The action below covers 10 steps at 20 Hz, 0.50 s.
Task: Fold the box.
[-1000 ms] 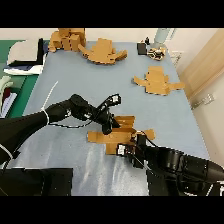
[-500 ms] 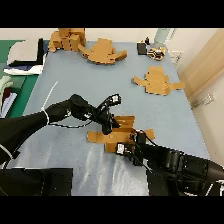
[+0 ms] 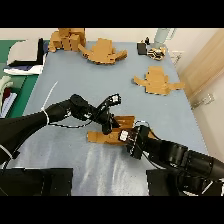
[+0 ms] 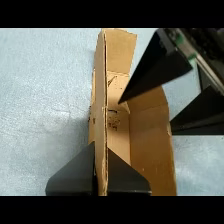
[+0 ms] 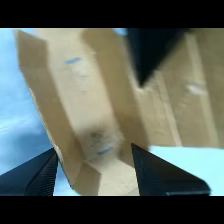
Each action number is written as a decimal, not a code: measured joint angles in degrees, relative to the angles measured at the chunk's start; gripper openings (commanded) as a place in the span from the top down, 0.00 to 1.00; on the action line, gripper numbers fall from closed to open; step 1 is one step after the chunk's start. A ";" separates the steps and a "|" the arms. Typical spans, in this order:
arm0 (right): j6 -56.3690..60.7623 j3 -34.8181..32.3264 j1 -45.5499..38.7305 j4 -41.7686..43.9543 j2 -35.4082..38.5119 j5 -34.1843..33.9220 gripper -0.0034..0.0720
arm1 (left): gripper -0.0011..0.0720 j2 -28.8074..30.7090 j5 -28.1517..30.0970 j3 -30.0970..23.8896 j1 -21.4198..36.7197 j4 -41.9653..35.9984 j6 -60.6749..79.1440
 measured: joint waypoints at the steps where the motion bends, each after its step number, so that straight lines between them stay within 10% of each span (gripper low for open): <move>1: -1.53 0.00 -1.46 0.74 0.68 0.02 0.00 | 0.97 0.00 -0.02 0.00 0.00 0.00 0.00; 10: -41.51 -0.04 -20.76 28.63 2.38 0.50 0.00 | 0.97 0.00 0.15 0.00 -0.11 -0.02 0.00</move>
